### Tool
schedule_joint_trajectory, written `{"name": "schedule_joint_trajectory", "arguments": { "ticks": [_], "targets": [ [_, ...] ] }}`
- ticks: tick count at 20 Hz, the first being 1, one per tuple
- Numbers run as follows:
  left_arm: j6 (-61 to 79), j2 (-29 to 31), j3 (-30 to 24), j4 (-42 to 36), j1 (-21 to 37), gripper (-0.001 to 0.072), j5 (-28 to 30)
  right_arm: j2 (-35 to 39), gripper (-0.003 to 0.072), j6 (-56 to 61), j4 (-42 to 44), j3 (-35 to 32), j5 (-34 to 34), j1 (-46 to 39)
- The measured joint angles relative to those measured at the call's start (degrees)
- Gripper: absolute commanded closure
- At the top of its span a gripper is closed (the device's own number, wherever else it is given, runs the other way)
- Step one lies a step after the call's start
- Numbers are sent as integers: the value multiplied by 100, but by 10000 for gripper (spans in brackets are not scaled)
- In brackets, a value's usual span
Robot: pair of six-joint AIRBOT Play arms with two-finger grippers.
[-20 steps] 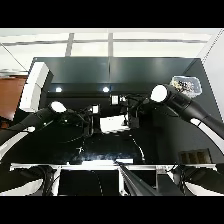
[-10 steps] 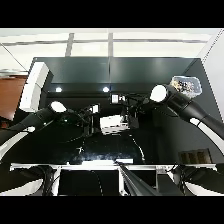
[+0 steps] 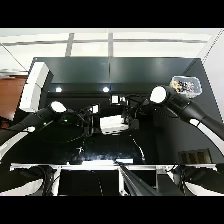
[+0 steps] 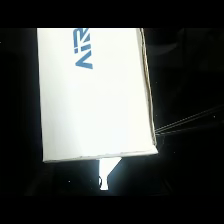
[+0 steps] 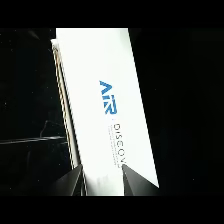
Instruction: Fold the box and place the chain.
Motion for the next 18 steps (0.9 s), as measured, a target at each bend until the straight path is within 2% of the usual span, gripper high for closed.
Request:
{"name": "schedule_joint_trajectory", "arguments": {
  "ticks": [1,2,10,11,12,13,18],
  "targets": [
    [0,0,0,0,0,117,-2,0,239,24,-4,-4,2,0],
    [0,0,0,2,0,117,-4,0,232,44,-26,-11,2,0],
    [-4,0,0,2,0,118,-13,247,233,415,-28,31,-46,-33],
    [-4,0,0,2,0,117,-13,337,251,566,-26,63,-42,-61],
    [-4,0,0,2,0,118,-13,437,442,796,-24,101,-28,-116],
    [-4,0,0,2,0,117,-11,533,665,1097,-22,129,-4,-186],
    [-7,0,0,0,2,118,-9,732,656,3609,101,-85,404,-833]
  ]
}}
